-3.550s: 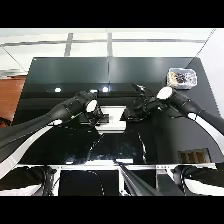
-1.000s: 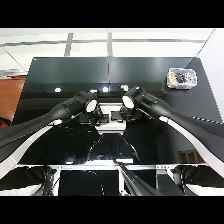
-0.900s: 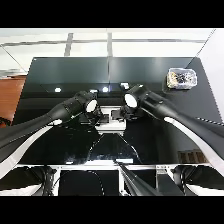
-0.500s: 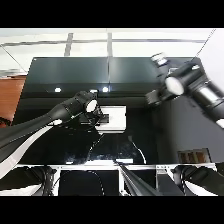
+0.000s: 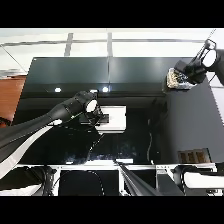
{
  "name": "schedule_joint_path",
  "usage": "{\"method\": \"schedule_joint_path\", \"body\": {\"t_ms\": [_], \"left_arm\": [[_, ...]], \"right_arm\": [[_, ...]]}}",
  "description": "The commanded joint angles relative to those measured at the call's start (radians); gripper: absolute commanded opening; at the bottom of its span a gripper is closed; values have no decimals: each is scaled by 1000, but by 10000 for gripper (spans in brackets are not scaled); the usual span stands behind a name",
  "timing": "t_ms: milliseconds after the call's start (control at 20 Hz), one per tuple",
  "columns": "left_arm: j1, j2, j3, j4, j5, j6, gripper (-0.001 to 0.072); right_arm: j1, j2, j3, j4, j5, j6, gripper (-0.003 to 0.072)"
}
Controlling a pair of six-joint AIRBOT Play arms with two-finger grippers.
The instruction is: Fold the box and place the chain.
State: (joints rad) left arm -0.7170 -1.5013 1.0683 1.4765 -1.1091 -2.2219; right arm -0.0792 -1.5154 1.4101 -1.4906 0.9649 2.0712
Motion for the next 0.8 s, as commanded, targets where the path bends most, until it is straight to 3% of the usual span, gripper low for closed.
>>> {"method": "schedule_joint_path", "body": {"t_ms": [0, 200, 300, 350, 700, 750], "left_arm": [[0, 0, 1, 0, -2, 0, 26], [0, 0, 1, 0, -3, 0, 26], [0, 0, 1, 0, -3, 0, 26], [0, 0, 1, 0, -2, 0, 26], [0, 0, 1, 0, -2, 0, 26], [0, 0, 1, 0, -2, 0, 26]], "right_arm": [[-100, -232, 246, 204, 80, 163, 596], [-113, -370, 366, 202, 134, 216, 596], [-113, -396, 366, 208, 117, 239, 593], [-114, -405, 366, 210, 103, 243, 542], [-113, -463, 366, 285, 73, 237, 535], [-113, -468, 366, 285, 75, 211, 380]]}}
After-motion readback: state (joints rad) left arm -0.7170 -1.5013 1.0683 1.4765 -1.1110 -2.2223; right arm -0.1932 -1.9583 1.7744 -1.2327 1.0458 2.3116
